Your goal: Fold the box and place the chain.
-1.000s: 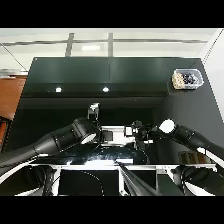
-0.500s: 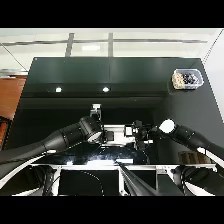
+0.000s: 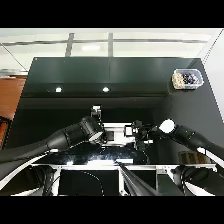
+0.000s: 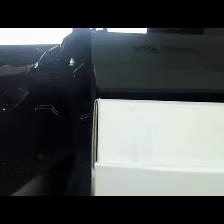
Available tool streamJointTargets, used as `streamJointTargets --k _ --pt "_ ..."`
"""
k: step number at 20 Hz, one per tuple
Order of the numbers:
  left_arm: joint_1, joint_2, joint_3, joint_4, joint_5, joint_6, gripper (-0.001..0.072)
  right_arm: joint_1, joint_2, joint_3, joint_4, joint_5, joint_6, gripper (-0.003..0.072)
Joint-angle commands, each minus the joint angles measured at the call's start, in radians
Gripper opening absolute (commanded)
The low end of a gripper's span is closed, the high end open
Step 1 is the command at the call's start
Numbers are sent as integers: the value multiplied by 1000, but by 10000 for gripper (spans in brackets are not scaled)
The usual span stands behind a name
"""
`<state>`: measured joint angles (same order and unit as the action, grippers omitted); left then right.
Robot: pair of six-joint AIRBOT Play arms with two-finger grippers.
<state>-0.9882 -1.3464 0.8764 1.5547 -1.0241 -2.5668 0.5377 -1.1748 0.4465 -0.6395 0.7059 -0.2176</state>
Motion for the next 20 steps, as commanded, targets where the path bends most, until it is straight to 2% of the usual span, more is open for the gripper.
streamJointTargets --k 1,2,6,8,9,11,16,17,19,20 --pt "1 -2 1 2 18 -6 194 0 0 0 0 0 0 358" --pt "0 -2 1 1 21 -5 34 0 -1 0 0 0 0 358" --pt "0 -2 1 0 25 -3 28 0 0 0 0 0 0 358" --pt "0 -2 2 -8 24 -3 63 0 0 0 0 0 0 358" --pt "0 -2 7 -19 18 -3 170 0 -1 0 0 0 0 357" --pt "0 -1 26 -17 5 -3 318 0 0 0 0 0 0 358" --pt "5 -2 36 9 -37 -3 316 0 -1 0 0 0 0 357" --pt "5 -3 37 9 -36 -4 306 0 0 0 0 0 0 358" --pt "5 -14 37 7 -36 -3 235 0 0 0 0 0 0 358" --pt "5 -21 37 3 -36 -3 235 0 -1 0 0 0 0 358"
